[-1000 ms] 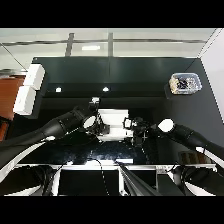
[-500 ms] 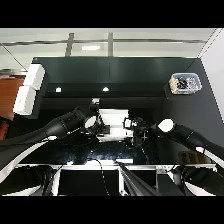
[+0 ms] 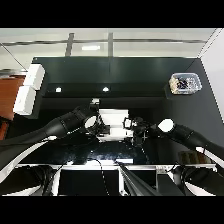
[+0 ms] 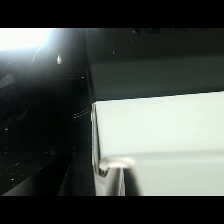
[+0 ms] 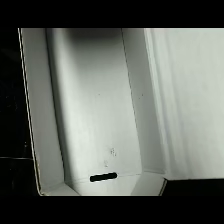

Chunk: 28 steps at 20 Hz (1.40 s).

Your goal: Fold the box and place the chain.

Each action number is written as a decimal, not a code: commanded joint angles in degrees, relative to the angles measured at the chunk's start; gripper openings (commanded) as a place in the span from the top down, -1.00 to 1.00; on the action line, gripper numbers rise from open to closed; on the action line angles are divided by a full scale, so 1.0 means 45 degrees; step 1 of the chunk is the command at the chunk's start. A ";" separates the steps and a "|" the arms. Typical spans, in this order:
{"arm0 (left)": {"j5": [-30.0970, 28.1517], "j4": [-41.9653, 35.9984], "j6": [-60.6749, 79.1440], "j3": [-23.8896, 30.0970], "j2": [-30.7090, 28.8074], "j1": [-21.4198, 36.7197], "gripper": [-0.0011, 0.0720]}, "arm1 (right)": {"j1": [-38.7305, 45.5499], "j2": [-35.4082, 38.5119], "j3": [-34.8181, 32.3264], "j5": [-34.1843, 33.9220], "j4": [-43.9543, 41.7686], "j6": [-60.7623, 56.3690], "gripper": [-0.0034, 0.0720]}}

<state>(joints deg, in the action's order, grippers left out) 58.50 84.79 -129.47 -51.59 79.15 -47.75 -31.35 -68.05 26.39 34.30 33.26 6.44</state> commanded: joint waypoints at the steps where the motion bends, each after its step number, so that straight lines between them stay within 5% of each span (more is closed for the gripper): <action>1: -0.0102 0.0044 0.0000 -0.0015 -0.0005 0.0005 0.04 | -0.0005 0.0005 0.0005 0.0000 0.0000 0.0000 -0.10; 24: 0.0024 -0.0053 0.0005 -0.0374 0.0311 0.0316 0.06 | -0.0005 0.0005 0.0005 -0.0005 0.0000 -0.0005 -0.10; 26: 0.0010 -0.0053 0.0010 -0.0374 0.0311 0.0316 0.58 | -0.0005 0.0005 0.0005 -0.0005 0.0000 -0.0005 -0.10; 28: 0.0010 -0.0053 0.0015 -0.0374 0.0311 0.0316 0.82 | -0.0005 0.0005 0.0005 -0.0010 0.0000 -0.0005 -0.10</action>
<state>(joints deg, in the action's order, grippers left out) 58.50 84.49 -129.86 -53.23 80.51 -46.35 -31.35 -68.05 26.39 34.28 33.26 6.42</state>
